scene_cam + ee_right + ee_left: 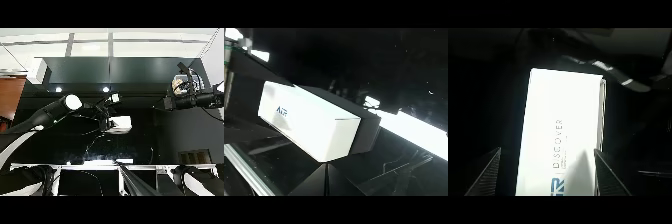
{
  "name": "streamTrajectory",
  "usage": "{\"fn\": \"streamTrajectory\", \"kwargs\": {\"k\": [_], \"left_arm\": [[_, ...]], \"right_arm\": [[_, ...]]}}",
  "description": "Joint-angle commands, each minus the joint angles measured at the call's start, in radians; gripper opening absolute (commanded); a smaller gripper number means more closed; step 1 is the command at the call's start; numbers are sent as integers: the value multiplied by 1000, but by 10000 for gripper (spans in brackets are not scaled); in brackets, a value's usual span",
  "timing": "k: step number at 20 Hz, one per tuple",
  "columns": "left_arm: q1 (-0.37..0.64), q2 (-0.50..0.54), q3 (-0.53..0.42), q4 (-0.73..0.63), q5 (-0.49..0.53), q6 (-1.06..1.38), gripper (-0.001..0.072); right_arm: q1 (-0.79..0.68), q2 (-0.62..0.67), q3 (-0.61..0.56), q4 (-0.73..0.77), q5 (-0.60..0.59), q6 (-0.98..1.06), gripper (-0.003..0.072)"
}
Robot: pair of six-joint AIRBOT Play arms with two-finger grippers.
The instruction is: Fold the box and place the chain.
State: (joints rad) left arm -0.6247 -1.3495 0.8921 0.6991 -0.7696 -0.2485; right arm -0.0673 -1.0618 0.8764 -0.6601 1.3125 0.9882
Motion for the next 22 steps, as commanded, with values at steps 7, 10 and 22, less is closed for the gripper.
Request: {"fn": "streamTrajectory", "kwargs": {"k": [7,10,22], "left_arm": [[-8,-59,18,12,-74,-40,712],[-11,-59,18,30,-72,-40,712],[-96,-119,17,164,55,20,711]], "right_arm": [[0,1,1,-26,-5,0,9],[0,1,1,-26,-6,0,9],[0,1,1,-26,-12,12,9]]}}
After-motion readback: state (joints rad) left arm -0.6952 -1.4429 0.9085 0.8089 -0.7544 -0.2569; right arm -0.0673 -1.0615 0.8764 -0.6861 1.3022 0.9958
